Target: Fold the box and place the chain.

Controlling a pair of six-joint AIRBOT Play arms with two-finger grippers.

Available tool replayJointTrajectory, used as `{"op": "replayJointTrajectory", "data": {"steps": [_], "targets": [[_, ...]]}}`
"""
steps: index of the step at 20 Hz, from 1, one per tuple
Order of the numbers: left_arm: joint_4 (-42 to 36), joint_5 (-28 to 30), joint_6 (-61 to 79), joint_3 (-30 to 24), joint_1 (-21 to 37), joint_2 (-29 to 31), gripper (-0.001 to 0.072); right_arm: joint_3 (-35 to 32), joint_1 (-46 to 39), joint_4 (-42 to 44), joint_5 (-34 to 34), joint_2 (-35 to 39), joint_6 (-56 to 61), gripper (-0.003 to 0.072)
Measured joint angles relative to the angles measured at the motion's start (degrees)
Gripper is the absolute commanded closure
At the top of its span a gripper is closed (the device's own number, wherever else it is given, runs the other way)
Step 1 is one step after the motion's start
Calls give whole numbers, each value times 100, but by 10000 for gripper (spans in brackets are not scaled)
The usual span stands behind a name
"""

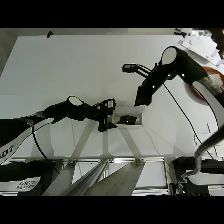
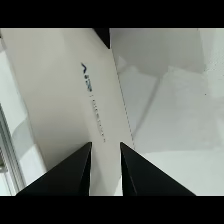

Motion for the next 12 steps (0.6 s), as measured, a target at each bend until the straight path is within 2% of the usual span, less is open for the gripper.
{"op": "replayJointTrajectory", "data": {"steps": [7, 9, 12], "targets": [[0, 0, 0, 0, 0, 0, 437, -142, 297, 273, 85, 503, -166, 430], [0, 0, 0, 0, 0, 0, 437, -289, 411, 199, 35, 511, -225, 360], [0, 0, 0, 0, 0, 0, 437, -444, 485, 2, -83, 503, -262, 369]]}}
